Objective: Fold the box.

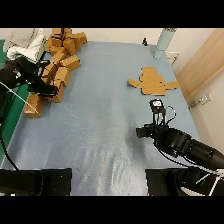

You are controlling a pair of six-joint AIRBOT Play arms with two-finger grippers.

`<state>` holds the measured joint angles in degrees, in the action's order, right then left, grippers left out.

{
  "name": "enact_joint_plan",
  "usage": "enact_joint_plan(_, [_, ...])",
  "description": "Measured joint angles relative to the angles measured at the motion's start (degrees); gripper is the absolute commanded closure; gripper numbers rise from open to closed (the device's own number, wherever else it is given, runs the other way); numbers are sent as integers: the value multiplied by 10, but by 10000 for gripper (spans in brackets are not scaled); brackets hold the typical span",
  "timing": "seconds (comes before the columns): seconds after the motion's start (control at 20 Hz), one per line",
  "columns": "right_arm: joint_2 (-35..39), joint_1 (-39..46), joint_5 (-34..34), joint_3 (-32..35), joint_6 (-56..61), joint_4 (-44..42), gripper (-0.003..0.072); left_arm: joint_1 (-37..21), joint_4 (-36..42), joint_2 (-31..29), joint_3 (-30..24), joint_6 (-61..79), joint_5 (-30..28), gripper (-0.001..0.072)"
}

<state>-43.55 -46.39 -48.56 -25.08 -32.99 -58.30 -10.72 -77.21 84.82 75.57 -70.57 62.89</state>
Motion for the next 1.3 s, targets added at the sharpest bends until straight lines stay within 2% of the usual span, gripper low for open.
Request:
enact_joint_plan(0.15, [0, 0, 0, -1, 0, -2, 678, 2, 26, -12, 24, -7, 35, 702])
enact_joint_plan(0.35, [-16, 23, 2, -23, -5, -22, 678, 38, 56, -54, 20, -12, 37, 702])
enact_joint_plan(0.6, [-102, 94, 21, -102, -126, -122, 679, 165, 73, -107, -36, -24, -21, 702])
enact_joint_plan(0.9, [-256, 127, 15, -242, -313, -286, 678, 330, 78, -121, -102, -67, -115, 701])
enact_joint_plan(1.05, [-296, 130, 9, -288, -357, -337, 678, 367, 78, -122, -117, -86, -140, 697])
enact_joint_plan(1.3, [-316, 132, 0, -313, -382, -369, 678, 385, 78, -123, -125, -97, -155, 697])
